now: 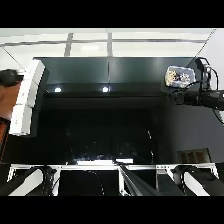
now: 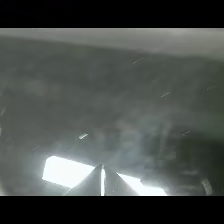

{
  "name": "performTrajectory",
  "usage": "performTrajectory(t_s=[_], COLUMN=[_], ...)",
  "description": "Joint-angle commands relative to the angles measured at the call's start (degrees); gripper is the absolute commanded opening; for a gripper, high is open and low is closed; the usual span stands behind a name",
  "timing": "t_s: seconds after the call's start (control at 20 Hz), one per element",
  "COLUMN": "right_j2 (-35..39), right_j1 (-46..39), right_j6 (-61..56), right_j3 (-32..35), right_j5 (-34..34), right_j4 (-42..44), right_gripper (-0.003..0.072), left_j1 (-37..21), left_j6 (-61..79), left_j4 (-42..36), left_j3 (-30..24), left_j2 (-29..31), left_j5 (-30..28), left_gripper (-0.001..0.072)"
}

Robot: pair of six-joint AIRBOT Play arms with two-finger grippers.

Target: Fold the box and place the chain.

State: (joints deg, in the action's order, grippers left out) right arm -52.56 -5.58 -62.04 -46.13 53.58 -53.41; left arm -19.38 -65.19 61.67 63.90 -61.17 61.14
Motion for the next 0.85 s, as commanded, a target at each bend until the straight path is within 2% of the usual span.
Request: performTrajectory(t_s=[0.0, 0.1, 0.15, 0.25, 0.8], right_j2=[0.0, 0.0, 0.0, 0.0, 0.0], right_j1=[0.6, 0.6, 0.6, 0.6, 0.6], right_j6=[-0.1, -0.1, -0.1, -0.1, -0.1], right_j3=[0.0, 0.0, 0.0, 0.0, 0.0], right_j5=[-5.9, -5.9, -5.9, -5.9, -5.9], right_j4=[-3.7, -3.7, -3.7, -3.7, -3.7], right_gripper=[0.0017, 0.0017, 0.0017, 0.0017, 0.0017], left_j1=[13.0, 18.3, 19.5, 19.6, 18.8], left_j6=[-4.6, -4.7, -4.7, -4.7, -4.7], left_j4=[-0.3, 2.5, 4.9, 8.3, 8.8], left_j3=[-12.2, -24.0, -28.2, -32.8, -33.6], left_j2=[10.0, 18.0, 20.9, 24.7, 26.2], left_j5=[-5.5, -13.1, -15.3, -16.9, -16.0], left_gripper=[0.002, 0.0021, 0.0022, 0.0022, 0.0024])
